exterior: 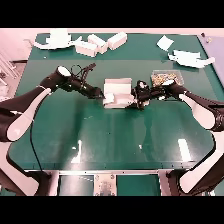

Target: Fold the box and place the chain.

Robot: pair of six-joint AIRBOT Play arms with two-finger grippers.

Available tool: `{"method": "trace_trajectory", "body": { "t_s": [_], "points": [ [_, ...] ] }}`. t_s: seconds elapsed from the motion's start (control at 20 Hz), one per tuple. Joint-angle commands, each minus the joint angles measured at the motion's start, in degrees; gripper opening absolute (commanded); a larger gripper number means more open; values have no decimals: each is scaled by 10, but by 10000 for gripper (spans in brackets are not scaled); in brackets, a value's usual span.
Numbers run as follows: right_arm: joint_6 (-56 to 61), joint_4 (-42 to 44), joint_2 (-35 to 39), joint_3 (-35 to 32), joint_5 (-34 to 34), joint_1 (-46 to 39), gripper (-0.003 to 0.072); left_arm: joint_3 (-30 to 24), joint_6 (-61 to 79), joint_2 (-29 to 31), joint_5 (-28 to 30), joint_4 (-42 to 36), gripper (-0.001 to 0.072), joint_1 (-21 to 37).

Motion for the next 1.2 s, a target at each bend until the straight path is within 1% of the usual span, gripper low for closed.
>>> {"method": "trace_trajectory", "body": {
  "t_s": [0.0, 0.2, 0.35, 0.45, 0.55, 0.65, 0.95, 1.15],
  "points": [
    [0, 0, 0, 0, 0, 0, 594, 8, -45, 0, 16, 25, 249, -8],
    [0, 0, 0, 0, 0, 0, 594, 10, -86, 0, 26, 26, 250, -9],
    [0, 0, 0, 0, 0, 0, 594, 24, -111, 2, 28, 32, 250, -9],
    [0, 0, 0, 0, 0, 0, 594, 33, -130, 6, 26, 59, 250, -16],
    [0, 0, 0, 0, 0, 0, 594, 41, -160, 6, 16, 104, 250, -29],
    [0, 0, 0, 0, 0, 0, 594, 41, -186, 6, 16, 127, 250, -42],
    [0, 0, 0, 0, 0, 0, 594, 42, -216, 6, 17, 127, 250, -70],
    [0, 0, 0, 0, 0, 0, 594, 42, -233, 6, 20, 130, 250, -74]
  ]
}}
